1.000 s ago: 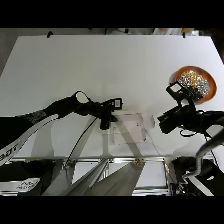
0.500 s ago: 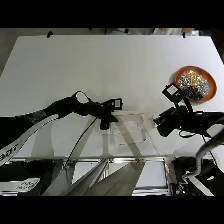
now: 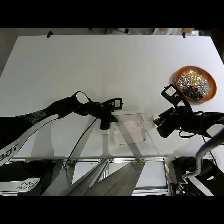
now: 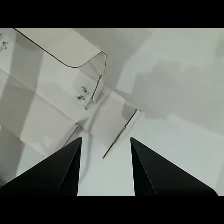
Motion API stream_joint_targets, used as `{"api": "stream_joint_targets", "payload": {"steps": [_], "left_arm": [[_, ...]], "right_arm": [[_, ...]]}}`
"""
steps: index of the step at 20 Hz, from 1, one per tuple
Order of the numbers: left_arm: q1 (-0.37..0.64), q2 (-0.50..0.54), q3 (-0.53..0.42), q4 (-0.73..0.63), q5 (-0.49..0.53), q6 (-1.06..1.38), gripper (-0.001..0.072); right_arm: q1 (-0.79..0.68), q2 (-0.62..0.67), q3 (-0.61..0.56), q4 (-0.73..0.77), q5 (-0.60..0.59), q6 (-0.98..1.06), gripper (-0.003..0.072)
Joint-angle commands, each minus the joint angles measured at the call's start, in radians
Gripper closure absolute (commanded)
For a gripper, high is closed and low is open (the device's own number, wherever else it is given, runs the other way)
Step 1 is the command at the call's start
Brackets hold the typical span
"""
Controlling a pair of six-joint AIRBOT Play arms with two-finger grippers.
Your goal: Fold the box and place the chain.
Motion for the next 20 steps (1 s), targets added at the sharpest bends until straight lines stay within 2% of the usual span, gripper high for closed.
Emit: {"api": "stream_joint_targets", "payload": {"steps": [1, 7, 12, 20], "left_arm": [[0.000, 0.000, 0.000, 0.000, 0.045, 0.003, 0.0700], [0.000, 0.000, 0.000, -0.003, 0.045, 0.003, 0.0700], [0.000, 0.000, 0.000, -0.003, 0.045, 0.003, 0.0700], [0.000, 0.000, 0.000, -0.003, 0.045, 0.003, 0.0700]], "right_arm": [[0.001, 0.001, 0.000, 0.000, 0.026, -0.001, 0.0352], [0.001, 0.001, 0.000, 0.005, 0.040, -0.090, 0.0352], [0.001, 0.001, -0.008, 0.091, 0.039, -0.221, 0.0352], [0.001, 0.001, -0.008, 0.120, 0.081, -0.245, 0.0352]]}}
